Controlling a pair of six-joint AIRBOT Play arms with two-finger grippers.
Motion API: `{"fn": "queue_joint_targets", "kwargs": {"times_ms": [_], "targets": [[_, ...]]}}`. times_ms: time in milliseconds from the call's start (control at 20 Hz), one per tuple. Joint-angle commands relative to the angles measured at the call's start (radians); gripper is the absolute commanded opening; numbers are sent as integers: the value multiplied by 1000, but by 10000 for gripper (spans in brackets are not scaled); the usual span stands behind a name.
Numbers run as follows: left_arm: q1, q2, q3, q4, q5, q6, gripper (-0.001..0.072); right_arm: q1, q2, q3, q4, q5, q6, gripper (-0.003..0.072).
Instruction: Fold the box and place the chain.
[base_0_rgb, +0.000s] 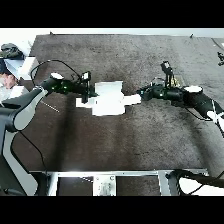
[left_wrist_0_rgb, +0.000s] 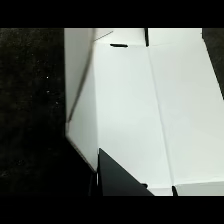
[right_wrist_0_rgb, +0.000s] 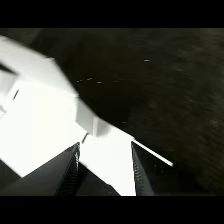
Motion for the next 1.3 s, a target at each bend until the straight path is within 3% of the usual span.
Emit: {"fn": "queue_joint_targets", "kwargs": {"times_ms": [0, 100, 150, 200, 600, 1250], "targets": [[0, 1, -4, 1, 34, 28, 10, 42, 1, 0, -66, 35, -123, 392], [0, 1, -4, 1, 41, 31, 10, 77, 1, -8, -115, 39, -232, 397], [0, 1, -4, 2, 42, 31, 10, 93, 1, -20, -116, 45, -316, 527], [0, 1, -4, 4, 49, 34, 10, 113, 1, -32, -117, 45, -386, 596], [0, 0, -5, 31, 70, 31, 11, 220, -80, -55, -117, 32, -557, 597], [0, 0, -5, 28, 63, 31, 11, 336, -149, -31, -173, -195, -689, 597]]}}
